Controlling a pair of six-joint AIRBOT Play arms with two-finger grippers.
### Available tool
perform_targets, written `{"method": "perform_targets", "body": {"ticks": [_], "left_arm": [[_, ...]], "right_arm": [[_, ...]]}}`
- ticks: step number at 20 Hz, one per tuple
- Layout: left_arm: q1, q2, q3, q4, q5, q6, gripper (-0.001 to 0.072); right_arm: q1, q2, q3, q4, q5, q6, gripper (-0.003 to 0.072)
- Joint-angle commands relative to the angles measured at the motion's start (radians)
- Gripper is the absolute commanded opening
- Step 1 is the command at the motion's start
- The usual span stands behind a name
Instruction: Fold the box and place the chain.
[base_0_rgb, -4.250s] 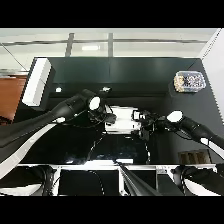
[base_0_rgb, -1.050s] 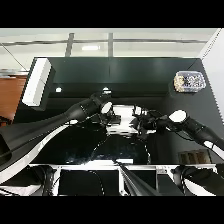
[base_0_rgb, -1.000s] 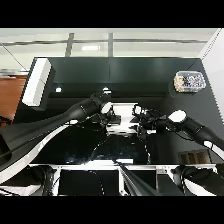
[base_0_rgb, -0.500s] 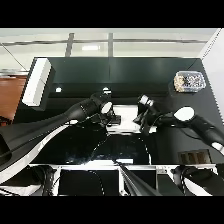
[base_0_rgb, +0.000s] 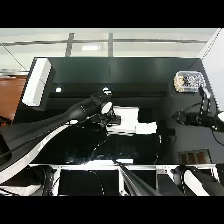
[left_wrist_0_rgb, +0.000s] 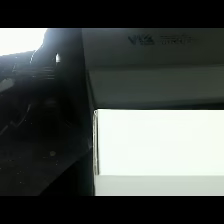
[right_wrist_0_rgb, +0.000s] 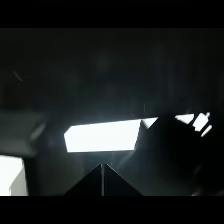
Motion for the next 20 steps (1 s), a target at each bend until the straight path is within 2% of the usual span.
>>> {"method": "perform_targets", "body": {"ticks": [1, 5, 8, 11, 13, 14, 17, 20], "left_arm": [[0.0, 0.0, 0.0, 0.001, 0.004, -0.001, 0.0026], [0.0, 0.0, 0.0, 0.001, 0.004, -0.001, 0.0026], [0.0, 0.0, 0.0, 0.001, 0.004, -0.001, 0.0026], [0.0, 0.0, 0.0, 0.001, 0.004, -0.001, 0.0026], [0.0, 0.0, 0.0, 0.001, 0.004, -0.001, 0.0026], [0.0, 0.0, 0.0, 0.001, 0.004, -0.001, 0.0026], [0.0, -0.001, 0.0, 0.001, 0.004, -0.001, 0.0026], [0.0, -0.001, 0.0, 0.001, 0.004, -0.001, 0.0026]], "right_arm": [[0.032, -0.127, -0.058, 0.174, 0.13, -0.032, 0.0011], [0.272, -0.296, -0.053, 0.321, 0.102, -0.145, 0.0012], [0.304, -0.307, -0.015, 0.381, 0.124, -0.294, 0.0012], [0.296, -0.307, 0.063, 0.38, 0.219, -0.291, 0.0027], [0.294, -0.307, 0.116, 0.381, 0.258, -0.248, 0.052], [0.295, -0.307, 0.136, 0.382, 0.271, -0.245, 0.0584], [0.303, -0.307, 0.146, 0.42, 0.286, -0.23, 0.0582], [0.36, -0.307, 0.146, 0.42, 0.246, -0.179, 0.0578]]}}
